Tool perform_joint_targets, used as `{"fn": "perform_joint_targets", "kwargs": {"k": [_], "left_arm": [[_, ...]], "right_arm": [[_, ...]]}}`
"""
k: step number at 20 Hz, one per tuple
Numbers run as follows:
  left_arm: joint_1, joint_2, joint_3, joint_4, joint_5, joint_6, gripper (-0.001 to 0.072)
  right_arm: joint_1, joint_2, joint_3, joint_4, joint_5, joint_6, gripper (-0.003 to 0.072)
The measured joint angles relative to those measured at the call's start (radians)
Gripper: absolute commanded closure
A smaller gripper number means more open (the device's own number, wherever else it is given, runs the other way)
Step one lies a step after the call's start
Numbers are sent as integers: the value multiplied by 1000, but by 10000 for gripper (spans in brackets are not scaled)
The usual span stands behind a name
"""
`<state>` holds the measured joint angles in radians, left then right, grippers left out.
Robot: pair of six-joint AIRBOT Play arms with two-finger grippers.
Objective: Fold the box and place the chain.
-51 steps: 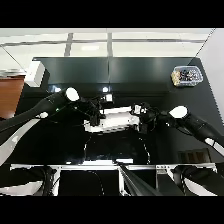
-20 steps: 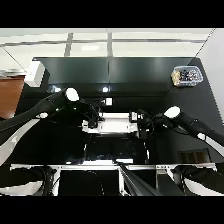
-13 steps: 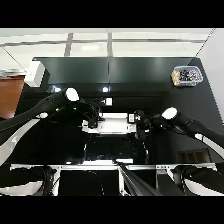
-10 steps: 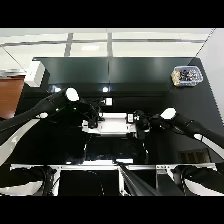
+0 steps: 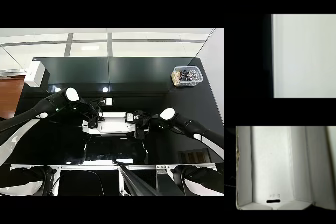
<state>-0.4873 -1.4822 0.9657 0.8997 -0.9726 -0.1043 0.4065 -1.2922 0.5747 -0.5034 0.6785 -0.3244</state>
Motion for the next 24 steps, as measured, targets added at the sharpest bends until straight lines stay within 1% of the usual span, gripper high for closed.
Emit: {"fn": "perform_joint_targets", "kwargs": {"k": [18, 19, 20, 21, 23, 24], "left_arm": [[0, 0, 0, 1, -3, 0, 683], [0, 0, 0, 1, -3, 0, 683], [0, 0, 0, 1, -3, 0, 683], [0, 0, 0, 1, -3, 2, 683], [0, 0, 0, 1, -3, 3, 671], [0, 0, 0, 1, -3, 3, 547]], "right_arm": [[26, -10, 9, -50, -11, 41, 0], [25, -10, 9, -50, -11, 41, 10], [25, -10, 9, -50, -11, 41, 108], [25, -10, 9, -51, -8, 40, 187], [24, -10, 9, -52, -8, 38, 192], [24, -10, 9, -51, -8, 38, 192]]}}
